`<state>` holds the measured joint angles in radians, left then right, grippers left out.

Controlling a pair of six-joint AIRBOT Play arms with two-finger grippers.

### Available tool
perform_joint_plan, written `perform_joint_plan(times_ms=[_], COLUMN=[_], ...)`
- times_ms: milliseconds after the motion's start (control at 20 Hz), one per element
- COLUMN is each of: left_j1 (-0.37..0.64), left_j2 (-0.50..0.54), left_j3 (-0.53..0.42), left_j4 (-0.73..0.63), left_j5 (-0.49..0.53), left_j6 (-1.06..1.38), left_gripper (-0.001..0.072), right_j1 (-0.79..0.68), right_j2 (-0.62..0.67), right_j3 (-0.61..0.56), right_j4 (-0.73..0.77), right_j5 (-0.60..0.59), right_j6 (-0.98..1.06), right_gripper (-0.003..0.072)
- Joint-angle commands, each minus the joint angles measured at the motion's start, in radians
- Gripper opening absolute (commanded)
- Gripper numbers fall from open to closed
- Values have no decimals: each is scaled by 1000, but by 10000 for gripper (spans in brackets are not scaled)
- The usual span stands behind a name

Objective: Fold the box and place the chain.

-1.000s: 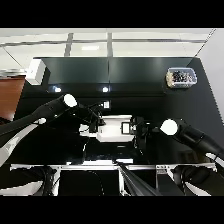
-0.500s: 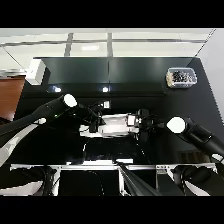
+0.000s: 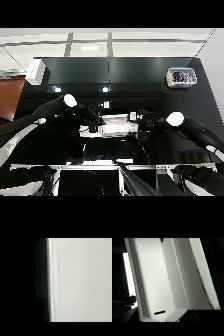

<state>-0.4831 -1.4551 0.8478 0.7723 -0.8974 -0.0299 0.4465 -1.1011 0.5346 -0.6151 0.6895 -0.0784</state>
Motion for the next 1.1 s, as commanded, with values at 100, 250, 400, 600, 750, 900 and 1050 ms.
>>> perform_joint_plan(times_ms=[100, 250, 400, 600, 750, 900, 1050], left_j1=[-1, -1, -1, -1, -1, -1, -1], left_j2=[0, 0, 0, 0, 0, 0, 0], left_j3=[0, 0, 0, 0, 0, 0, 0], left_j4=[-6, -7, -7, -7, -7, -7, -7], left_j5=[0, -1, 0, -1, -1, 0, 0], left_j6=[-1, -1, -1, -1, -1, -1, 0], left_gripper=[26, 26, 26, 26, 27, 27, 27], right_j1=[-4, -4, -4, -4, -3, -3, -3], right_j2=[-95, -114, -122, -140, -153, -153, -154], right_j3=[1, 1, 2, 1, 2, 2, 2], right_j4=[66, 66, 66, 69, 68, 69, 68], right_j5=[39, 31, 32, 43, 41, 37, 36], right_j6=[-164, -177, -178, -177, -164, -161, -159], right_gripper=[706, 706, 706, 706, 706, 706, 706])
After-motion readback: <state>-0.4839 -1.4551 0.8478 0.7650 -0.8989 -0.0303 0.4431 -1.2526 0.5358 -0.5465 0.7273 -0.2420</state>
